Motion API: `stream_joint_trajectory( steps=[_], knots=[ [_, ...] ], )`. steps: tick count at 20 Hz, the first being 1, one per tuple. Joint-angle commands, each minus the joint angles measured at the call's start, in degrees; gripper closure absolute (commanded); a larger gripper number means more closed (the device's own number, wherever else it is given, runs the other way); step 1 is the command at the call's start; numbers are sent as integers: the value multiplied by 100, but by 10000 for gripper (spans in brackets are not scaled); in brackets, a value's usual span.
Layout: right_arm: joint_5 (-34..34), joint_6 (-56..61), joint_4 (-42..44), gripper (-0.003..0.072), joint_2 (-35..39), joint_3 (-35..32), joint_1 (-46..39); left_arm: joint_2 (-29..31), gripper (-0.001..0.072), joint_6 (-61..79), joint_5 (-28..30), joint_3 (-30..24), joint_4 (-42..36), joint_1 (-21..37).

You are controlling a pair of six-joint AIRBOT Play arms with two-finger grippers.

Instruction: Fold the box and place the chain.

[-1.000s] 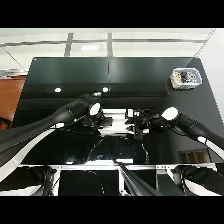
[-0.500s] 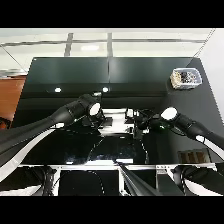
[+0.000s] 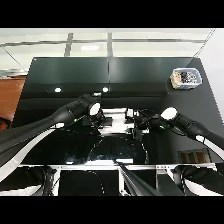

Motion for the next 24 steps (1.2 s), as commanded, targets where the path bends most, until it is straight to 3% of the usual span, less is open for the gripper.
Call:
stream_joint_trajectory(
  steps=[1,2,3,6,9,11,15,19,22,24],
  knots=[
    [-15,101,4,498,7,0,0,-4,685,-11,-7,-2,0,4],
    [-11,177,4,509,20,0,-11,-2,685,-17,-17,-2,4,7],
    [33,374,-28,682,79,2,-31,2,685,-20,-28,0,26,7],
    [608,2295,-422,670,555,87,-435,22,685,-57,-120,0,109,7],
    [1711,4138,-1360,670,1172,348,-1370,48,685,-199,-205,0,236,7],
    [2061,5130,-1707,670,1388,356,-2234,70,685,-199,-205,2,262,7],
    [1661,7143,-1987,670,1360,-149,-3383,68,684,-190,-177,2,256,7],
    [1906,7471,-1508,670,1180,-741,-3171,68,683,-173,-227,2,236,7],
    [1475,7602,-1185,670,859,-824,-2551,66,684,-173,-238,0,236,7],
    [1178,7678,-413,670,501,-822,-2162,66,684,-173,-238,0,236,7]
  ],
)
